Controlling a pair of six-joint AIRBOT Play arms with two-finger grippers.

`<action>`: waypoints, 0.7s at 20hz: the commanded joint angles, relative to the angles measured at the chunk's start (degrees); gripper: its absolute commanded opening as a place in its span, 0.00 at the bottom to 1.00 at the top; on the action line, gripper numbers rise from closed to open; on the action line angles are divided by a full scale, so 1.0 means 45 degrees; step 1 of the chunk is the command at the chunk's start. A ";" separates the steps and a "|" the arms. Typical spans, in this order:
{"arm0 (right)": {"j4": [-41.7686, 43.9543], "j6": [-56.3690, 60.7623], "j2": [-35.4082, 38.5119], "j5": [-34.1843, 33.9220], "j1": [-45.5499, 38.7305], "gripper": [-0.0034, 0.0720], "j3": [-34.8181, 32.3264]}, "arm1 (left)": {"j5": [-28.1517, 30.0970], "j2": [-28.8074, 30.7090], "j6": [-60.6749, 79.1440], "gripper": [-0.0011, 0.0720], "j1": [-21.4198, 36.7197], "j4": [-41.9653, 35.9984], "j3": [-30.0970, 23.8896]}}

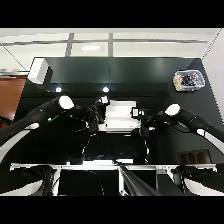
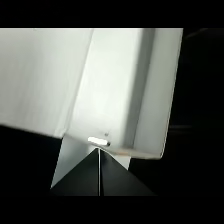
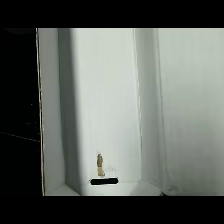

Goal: Fold the box and place the chain.

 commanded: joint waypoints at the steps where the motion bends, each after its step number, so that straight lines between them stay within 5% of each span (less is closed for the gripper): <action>1: -0.0024 0.0005 -0.0010 0.0053 0.0015 0.30 0.0000 | 0.0563 0.1802 -0.4804 0.04 0.0335 0.4639 0.0102; 4: -0.0024 0.0005 -0.0010 0.0053 0.0015 0.30 0.0000 | 0.0466 0.3065 -0.8845 0.05 0.1899 0.5552 -0.0005; 7: -0.0024 0.0005 -0.0010 0.0058 0.0015 0.30 0.0000 | -0.2059 0.2963 -1.6305 0.05 0.3769 0.5416 -0.0466; 9: -0.0024 0.0005 -0.0010 0.0049 0.0015 0.30 0.0000 | -0.2273 0.2905 -1.7160 0.05 0.4391 0.4896 -0.1137; 14: -0.0024 0.0005 -0.0010 0.0053 0.0015 0.30 0.0000 | -0.2307 0.1579 -1.5227 0.05 0.4775 0.0495 -0.2341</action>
